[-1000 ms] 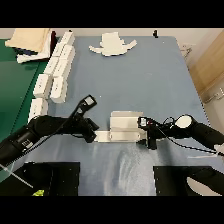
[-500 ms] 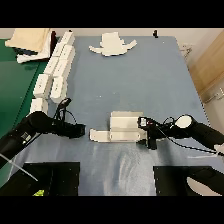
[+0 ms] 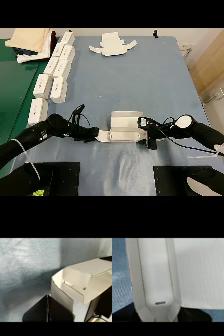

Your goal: Fold the box.

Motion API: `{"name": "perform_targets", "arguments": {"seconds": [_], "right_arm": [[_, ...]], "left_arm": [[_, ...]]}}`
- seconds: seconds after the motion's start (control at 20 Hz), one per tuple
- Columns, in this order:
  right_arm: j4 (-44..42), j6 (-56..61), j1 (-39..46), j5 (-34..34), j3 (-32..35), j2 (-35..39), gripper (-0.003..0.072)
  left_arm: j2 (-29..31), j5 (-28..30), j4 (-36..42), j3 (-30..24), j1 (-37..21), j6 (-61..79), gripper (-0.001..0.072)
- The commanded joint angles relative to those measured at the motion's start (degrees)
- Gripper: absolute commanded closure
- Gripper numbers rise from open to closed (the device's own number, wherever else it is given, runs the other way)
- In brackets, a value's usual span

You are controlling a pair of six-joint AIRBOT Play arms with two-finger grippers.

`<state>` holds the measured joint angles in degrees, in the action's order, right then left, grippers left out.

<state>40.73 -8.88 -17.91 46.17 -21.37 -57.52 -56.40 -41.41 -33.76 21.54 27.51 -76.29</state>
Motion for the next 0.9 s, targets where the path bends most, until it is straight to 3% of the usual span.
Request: {"name": "perform_targets", "arguments": {"seconds": [0.0,0.2,0.4,0.45,0.5,0.55,0.85], "right_arm": [[-0.02,0.02,-0.02,0.02,-0.04,0.04,0.0139],[-0.02,0.02,-0.02,0.02,-0.07,0.04,0.0139],[-0.02,0.02,-0.02,0.00,-0.04,0.04,0.0139],[-0.02,0.02,-0.02,0.00,-0.04,0.07,0.0139],[-0.02,0.02,-0.02,0.02,-0.04,0.04,0.0139],[-0.02,0.02,-0.02,0.00,-0.04,0.04,0.0139],[-0.02,0.02,-0.02,0.02,-0.04,0.04,0.0139]], "left_arm": [[0.87,1.90,3.13,0.20,1.79,0.90,0.0695],[5.57,1.95,3.48,0.76,1.81,0.90,0.0695],[6.08,2.01,6.40,0.76,1.84,0.94,0.0692],[6.08,2.03,7.39,0.79,1.81,1.53,0.0598],[6.08,2.05,8.02,0.79,1.81,1.60,0.0302],[6.08,2.12,8.15,0.79,1.81,1.57,0.0248],[6.03,2.71,9.73,0.79,2.45,2.32,0.0247]]}}
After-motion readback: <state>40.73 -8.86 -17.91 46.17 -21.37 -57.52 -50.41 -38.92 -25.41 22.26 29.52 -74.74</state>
